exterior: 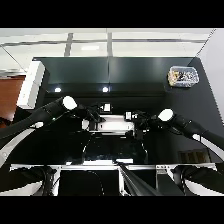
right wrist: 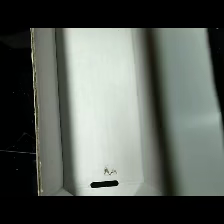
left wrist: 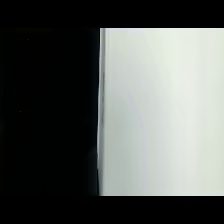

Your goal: Fold the box and place the chain.

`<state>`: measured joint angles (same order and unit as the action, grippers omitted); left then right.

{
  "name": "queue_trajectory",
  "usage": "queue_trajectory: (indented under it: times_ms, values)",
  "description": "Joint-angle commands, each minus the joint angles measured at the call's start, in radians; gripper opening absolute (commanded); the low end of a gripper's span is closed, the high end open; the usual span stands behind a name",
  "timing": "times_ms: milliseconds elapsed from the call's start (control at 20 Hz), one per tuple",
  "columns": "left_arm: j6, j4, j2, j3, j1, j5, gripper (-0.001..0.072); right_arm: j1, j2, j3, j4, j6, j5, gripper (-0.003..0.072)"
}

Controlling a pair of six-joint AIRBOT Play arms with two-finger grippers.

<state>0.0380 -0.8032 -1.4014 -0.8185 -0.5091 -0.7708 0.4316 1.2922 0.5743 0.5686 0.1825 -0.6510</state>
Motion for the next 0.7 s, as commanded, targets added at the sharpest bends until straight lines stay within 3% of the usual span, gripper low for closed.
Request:
queue_trajectory:
  times_ms: [0,50,150,200,350,550,600,650]
  values:
    - [-0.005,0.0,0.001,0.0,0.0,0.001,0.0142,0.0,0.001,0.001,0.002,0.0,0.001,0.0535]
    - [-0.005,0.0,0.006,0.0,0.0,0.001,0.0325,0.0,0.001,0.001,0.002,0.0,0.001,0.0535]
    - [-0.032,-0.022,0.037,0.0,0.005,0.0,0.0604,0.0,0.001,0.001,0.002,0.0,0.001,0.0535]
    - [-0.065,-0.058,0.063,0.0,0.01,0.0,0.0644,0.0,0.001,0.001,0.002,0.0,0.001,0.0535]
    - [-0.215,-0.232,0.179,0.0,0.04,-0.052,0.0645,0.003,0.001,0.001,0.009,0.001,-0.002,0.0535]
    - [-0.552,-0.359,0.321,0.0,0.109,-0.252,0.0631,0.005,0.001,0.0,0.016,0.002,-0.008,0.0533]
    - [-0.662,-0.36,0.341,0.0,0.129,-0.303,0.0614,0.005,0.001,0.0,0.017,0.005,-0.011,0.0416]
    - [-0.738,-0.343,0.352,0.0,0.144,-0.359,0.05,0.005,0.001,0.0,0.018,0.007,-0.018,0.0406]
